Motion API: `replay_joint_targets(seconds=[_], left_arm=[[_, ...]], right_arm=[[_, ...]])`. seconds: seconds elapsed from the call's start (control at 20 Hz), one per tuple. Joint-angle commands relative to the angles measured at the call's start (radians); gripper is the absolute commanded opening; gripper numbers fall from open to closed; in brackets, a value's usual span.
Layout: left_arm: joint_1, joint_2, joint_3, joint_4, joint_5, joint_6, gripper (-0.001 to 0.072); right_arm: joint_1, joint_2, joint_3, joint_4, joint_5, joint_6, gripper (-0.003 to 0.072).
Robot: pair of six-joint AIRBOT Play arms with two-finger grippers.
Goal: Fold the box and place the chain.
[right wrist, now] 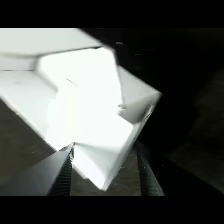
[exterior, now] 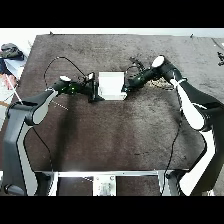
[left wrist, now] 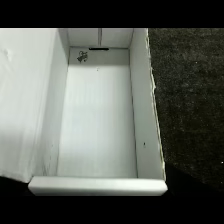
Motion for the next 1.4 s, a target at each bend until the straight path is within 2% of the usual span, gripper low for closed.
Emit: replay_joint_targets(seconds=[0.0, 0.25, 0.6, 0.95, 1.1, 1.15, 1.35], left_arm=[[0.001, 0.0, 0.0, 0.0, 0.0, 0.0, 0.0528], [0.001, 0.0, 0.0, 0.0, 0.0, 0.0, 0.0528], [0.001, 0.0, 0.0, 0.0, 0.0, 0.0, 0.0528], [0.001, 0.0, 0.0, 0.0, 0.0, 0.0, 0.0528], [0.001, 0.0, 0.0, 0.0, 0.0, 0.0, 0.0528], [0.001, 0.0, 0.0, 0.0, 0.0, 0.0, 0.0528], [0.001, 0.0, 0.0, 0.0, 0.0, 0.0, 0.0528]], right_arm=[[0.053, 0.0, 0.024, -0.127, -0.048, 0.08, 0.0441], [0.105, 0.0, 0.024, -0.195, -0.113, 0.176, 0.044], [0.2, 0.0, 0.025, -0.544, -0.12, 0.473, 0.044], [0.264, -0.003, 0.027, -0.661, -0.175, 0.597, 0.0438], [0.274, -0.015, 0.029, -0.702, -0.146, 0.653, 0.0436], [0.274, -0.017, 0.029, -0.712, -0.148, 0.677, 0.0397], [0.27, -0.021, 0.031, -0.715, -0.135, 0.719, 0.0396]])
